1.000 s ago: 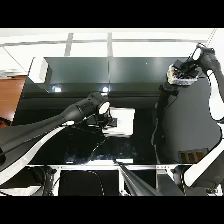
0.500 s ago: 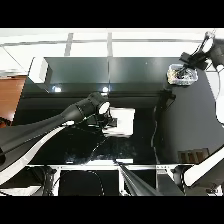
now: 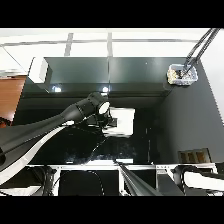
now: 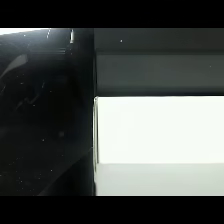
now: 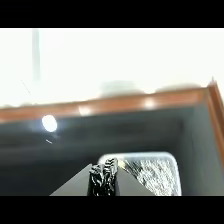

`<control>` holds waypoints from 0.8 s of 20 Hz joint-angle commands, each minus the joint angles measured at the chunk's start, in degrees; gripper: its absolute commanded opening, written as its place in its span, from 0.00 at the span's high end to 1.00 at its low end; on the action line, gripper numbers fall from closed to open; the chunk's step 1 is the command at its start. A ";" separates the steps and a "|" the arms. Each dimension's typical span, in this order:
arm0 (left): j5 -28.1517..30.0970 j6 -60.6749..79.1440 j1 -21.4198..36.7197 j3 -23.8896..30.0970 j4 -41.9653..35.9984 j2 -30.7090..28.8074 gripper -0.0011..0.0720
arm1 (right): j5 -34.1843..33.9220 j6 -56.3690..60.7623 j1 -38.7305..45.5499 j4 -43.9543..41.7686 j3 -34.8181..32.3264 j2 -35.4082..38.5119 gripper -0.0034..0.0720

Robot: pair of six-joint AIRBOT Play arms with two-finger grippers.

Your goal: Fold the box and place the chain.

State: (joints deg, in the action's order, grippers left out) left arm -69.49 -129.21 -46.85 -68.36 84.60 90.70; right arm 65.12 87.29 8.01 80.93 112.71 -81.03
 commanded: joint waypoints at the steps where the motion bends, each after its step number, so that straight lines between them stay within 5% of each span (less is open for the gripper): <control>1: 0.09 -0.02 0.02 -0.04 -0.04 0.02 0.95 | 4.02 -3.26 -0.42 -7.43 0.07 9.14 0.94; 8: 0.48 -0.02 0.02 -0.04 -0.02 0.02 0.95 | 21.16 -4.04 -6.86 -17.07 0.07 18.71 0.93; 16: 0.44 -0.02 0.02 -0.04 -0.02 0.02 0.95 | 31.30 -6.05 -16.94 -28.33 -2.89 19.63 0.93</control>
State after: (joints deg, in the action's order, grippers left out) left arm -69.10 -129.23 -46.85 -68.36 84.55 90.70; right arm 91.09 82.78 -6.02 59.31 111.55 -61.76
